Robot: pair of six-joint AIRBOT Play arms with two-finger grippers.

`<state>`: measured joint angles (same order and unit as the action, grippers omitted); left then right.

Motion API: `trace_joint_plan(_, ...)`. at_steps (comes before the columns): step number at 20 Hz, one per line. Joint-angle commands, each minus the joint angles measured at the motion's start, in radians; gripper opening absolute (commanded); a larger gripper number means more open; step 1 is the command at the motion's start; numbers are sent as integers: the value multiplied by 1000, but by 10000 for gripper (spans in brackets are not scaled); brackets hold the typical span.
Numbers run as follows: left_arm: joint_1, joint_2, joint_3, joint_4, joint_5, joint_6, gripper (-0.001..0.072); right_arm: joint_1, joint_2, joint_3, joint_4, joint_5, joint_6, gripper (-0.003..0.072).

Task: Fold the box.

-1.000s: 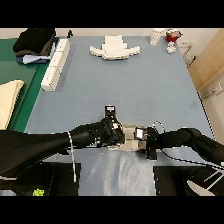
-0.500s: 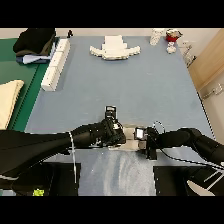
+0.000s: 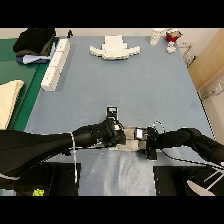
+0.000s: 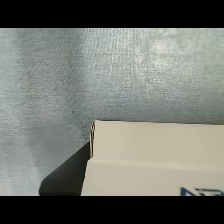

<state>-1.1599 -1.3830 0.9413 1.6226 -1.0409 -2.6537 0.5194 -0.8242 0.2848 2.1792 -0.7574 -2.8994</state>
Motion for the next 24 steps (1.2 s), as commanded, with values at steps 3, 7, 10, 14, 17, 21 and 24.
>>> trace_joint_plan(3, 0, -2, 0, -4, -33, -2, 18, 0, 1, 1, 0, 0, 1, 507)
trace_joint_plan(7, 0, -2, 0, -6, -31, -2, 280, 0, 0, 1, 0, 0, 1, 507)
trace_joint_plan(10, 0, -2, 0, -6, -31, -6, 363, 0, 0, 1, 0, 0, 1, 507)
trace_joint_plan(14, 0, -2, 2, -10, -18, -6, 363, 0, 1, 1, 0, 0, 1, 507)
trace_joint_plan(17, 2, -1, 34, -8, -13, -5, 364, 0, 1, 1, 0, 0, 1, 507)
trace_joint_plan(21, 2, 0, 67, -2, -86, -5, 364, 0, 0, 1, 0, 0, 1, 507)
trace_joint_plan(24, 2, 0, 67, -1, -100, -5, 364, 0, 1, 1, 0, 0, 1, 507)
